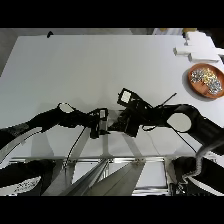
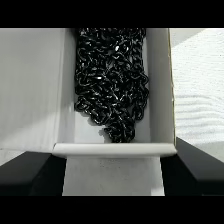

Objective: Fold the box and place the chain.

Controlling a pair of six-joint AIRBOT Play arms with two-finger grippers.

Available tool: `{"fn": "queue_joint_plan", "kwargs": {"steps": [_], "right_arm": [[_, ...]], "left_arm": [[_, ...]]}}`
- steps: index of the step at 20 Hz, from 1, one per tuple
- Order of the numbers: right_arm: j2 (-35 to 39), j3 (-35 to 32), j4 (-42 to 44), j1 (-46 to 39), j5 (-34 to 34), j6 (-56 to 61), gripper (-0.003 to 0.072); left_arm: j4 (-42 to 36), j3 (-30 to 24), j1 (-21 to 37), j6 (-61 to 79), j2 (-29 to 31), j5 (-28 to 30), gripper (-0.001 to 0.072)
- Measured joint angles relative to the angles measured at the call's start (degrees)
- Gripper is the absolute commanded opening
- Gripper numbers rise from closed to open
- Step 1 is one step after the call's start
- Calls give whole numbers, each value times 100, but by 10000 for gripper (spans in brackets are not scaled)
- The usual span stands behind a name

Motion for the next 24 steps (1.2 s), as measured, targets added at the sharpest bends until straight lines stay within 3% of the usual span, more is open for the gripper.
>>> {"fn": "queue_joint_plan", "kwargs": {"steps": [4,8,11,13,15,18,21,22,24], "right_arm": [[-177,234,-219,-87,254,50,178],[-216,949,-610,-680,752,52,173],[-264,1248,-1040,-1307,1202,-44,101],[-389,1309,-1300,-1696,1515,-140,94],[-610,1290,-1493,-2057,1733,-201,13],[-1034,1158,-1790,-2439,1908,39,13],[-1471,1080,-2317,-2610,1956,1047,14],[-1604,1067,-2457,-2636,1961,1488,30],[-1860,1051,-2658,-2669,1969,2310,305]], "left_arm": [[0,0,0,0,-2,0,253],[0,0,0,0,0,0,253],[0,0,0,0,0,0,253],[0,0,0,-2,-2,0,253],[0,0,0,0,-2,0,253],[0,0,0,-2,0,0,253],[0,0,0,0,0,0,253],[0,0,0,0,0,0,253],[0,0,0,0,-2,0,253]]}}
